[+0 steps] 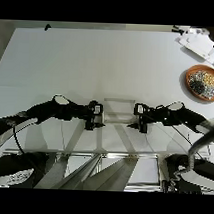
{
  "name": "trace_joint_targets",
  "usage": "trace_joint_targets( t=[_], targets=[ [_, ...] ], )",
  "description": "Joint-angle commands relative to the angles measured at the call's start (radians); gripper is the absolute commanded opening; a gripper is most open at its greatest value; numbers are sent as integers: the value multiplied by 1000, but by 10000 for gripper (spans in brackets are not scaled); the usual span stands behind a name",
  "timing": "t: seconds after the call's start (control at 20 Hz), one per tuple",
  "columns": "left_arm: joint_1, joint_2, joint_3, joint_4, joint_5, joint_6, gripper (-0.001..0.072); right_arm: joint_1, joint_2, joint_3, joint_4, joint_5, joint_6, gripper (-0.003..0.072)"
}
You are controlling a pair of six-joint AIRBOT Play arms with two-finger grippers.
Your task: Fold the box and place the chain.
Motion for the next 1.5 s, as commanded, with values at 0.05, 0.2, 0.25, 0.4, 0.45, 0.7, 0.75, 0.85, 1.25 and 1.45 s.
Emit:
trace_joint_targets(
  t=[0.05,0.2,0.25,0.4,0.45,0.7,0.75,0.85,1.25,1.45],
  targets=[
    [-1,-5,0,-10,33,-27,321,0,1,0,0,0,0,421],
    [-1,-5,0,-10,56,-69,243,0,1,0,0,0,0,421],
    [-1,-5,0,-10,63,-79,194,0,1,0,0,0,0,421],
    [-1,-5,0,-7,62,-79,202,0,1,0,1,0,0,421],
    [-1,-5,0,-7,62,-79,217,0,1,0,1,0,0,421],
    [-1,-5,0,-6,61,-79,216,0,1,0,1,0,0,421],
    [-1,-5,0,-6,61,-79,216,0,1,0,0,0,0,421],
    [-1,-5,0,-6,61,-79,217,0,1,0,0,0,0,421],
    [-1,-5,0,-2,57,-79,467,0,1,0,1,0,0,421],
    [-1,-5,0,-2,55,-79,465,0,1,0,1,0,0,421]
  ],
)
